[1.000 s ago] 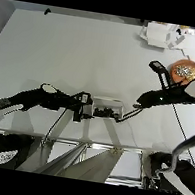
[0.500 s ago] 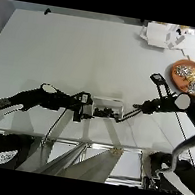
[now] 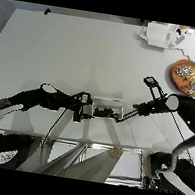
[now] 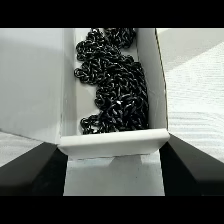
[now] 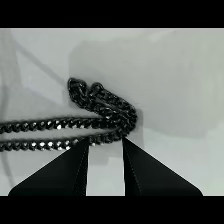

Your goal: Fold the box and place the chain.

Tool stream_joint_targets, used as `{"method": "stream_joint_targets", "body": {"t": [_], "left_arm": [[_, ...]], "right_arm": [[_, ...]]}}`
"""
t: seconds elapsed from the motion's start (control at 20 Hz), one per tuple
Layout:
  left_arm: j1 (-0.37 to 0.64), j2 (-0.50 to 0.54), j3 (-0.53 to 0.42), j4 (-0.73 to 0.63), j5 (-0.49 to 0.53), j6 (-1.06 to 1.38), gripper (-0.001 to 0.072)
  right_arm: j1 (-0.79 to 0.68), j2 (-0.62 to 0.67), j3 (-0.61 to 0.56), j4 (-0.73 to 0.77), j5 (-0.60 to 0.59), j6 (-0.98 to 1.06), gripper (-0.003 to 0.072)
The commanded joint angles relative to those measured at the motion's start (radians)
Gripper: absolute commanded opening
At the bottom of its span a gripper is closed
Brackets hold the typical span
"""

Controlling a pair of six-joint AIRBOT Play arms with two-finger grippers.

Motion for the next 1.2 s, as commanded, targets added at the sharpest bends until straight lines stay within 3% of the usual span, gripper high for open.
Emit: {"method": "stream_joint_targets", "body": {"t": [0.0, 0.15, 0.3, 0.35, 0.4, 0.55, 0.9, 1.05, 1.15], "left_arm": [[0.000, 0.000, 0.001, 0.000, 0.000, 0.000, 0.0109], [0.000, 0.000, 0.001, 0.000, 0.000, 0.000, 0.0109], [0.000, 0.000, 0.001, 0.000, 0.000, 0.000, 0.0109], [0.000, 0.000, 0.001, 0.000, 0.000, 0.000, 0.0109], [0.000, 0.000, 0.001, 0.000, 0.000, 0.000, 0.0109], [0.000, 0.000, 0.001, 0.001, 0.000, 0.000, 0.0109], [0.000, 0.000, 0.001, 0.000, 0.000, 0.000, 0.0109], [0.000, 0.000, 0.001, 0.000, -0.002, 0.000, 0.0109], [0.000, 0.000, 0.001, 0.000, -0.003, 0.000, 0.0109]], "right_arm": [[0.026, -0.031, -0.001, -0.006, -0.041, 0.027, 0.0236], [0.026, -0.051, -0.001, -0.007, -0.057, 0.056, 0.0175], [0.026, -0.087, -0.001, -0.007, -0.044, 0.086, 0.0172], [0.026, -0.093, -0.001, -0.006, -0.039, 0.089, 0.0139], [0.026, -0.092, -0.001, -0.006, -0.038, 0.089, 0.0033], [0.026, -0.059, -0.001, -0.007, -0.024, 0.088, 0.0013], [0.026, 0.192, 0.000, 0.027, 0.025, 0.089, 0.0013], [0.026, 0.342, 0.000, 0.154, 0.042, 0.071, 0.0013], [0.026, 0.433, 0.000, 0.319, 0.045, -0.013, 0.0013]]}}
